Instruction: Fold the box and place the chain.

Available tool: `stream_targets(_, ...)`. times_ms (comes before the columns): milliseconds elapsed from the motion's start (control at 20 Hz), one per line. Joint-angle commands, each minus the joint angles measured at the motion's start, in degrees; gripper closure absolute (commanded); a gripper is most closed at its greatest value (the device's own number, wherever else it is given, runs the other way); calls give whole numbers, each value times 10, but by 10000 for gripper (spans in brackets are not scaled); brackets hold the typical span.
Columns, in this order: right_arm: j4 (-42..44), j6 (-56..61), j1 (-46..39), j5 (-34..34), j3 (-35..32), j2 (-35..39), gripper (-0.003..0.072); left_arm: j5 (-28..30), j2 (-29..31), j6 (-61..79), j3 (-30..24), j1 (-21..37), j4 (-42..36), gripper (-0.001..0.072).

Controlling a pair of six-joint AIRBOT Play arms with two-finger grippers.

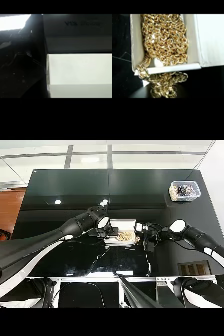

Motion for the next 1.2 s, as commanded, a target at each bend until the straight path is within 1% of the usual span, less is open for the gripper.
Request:
stream_targets(0, 0, 18, 0, 6, 0, -1, 674, 0, 0, 0, 0, 0, 0, 681)
stream_targets(100, 0, 70, 0, 8, 0, 2, 673, 0, 0, 0, 0, 0, 0, 681)
stream_targets(200, -29, 163, -2, 4, 2, 20, 673, 0, 0, 0, 0, 0, 0, 681)
stream_targets(350, -138, 339, -4, 13, 10, 81, 674, 0, 0, 0, 0, 0, 0, 681)
stream_targets(450, -196, 428, -17, 60, 30, 133, 674, 0, 0, 0, 0, 0, 0, 681)
stream_targets(550, -198, 477, -33, 118, 66, 181, 674, 0, 0, 0, 0, 0, 0, 681)
stream_targets(700, -161, 529, -38, 183, 143, 235, 674, 0, 0, 0, 0, 0, 0, 681)
stream_targets(850, -80, 563, -38, 206, 225, 248, 674, 0, 0, 0, 0, 0, 0, 681)
stream_targets(950, 1, 565, -38, 198, 260, 248, 674, 0, 0, 0, 0, 0, 0, 681)
stream_targets(1050, 69, 565, -38, 177, 287, 248, 674, 0, 0, 0, 0, 0, 0, 680)
stream_targets(1150, 107, 564, -38, 157, 308, 248, 674, 0, 0, 0, 0, 0, 0, 681)
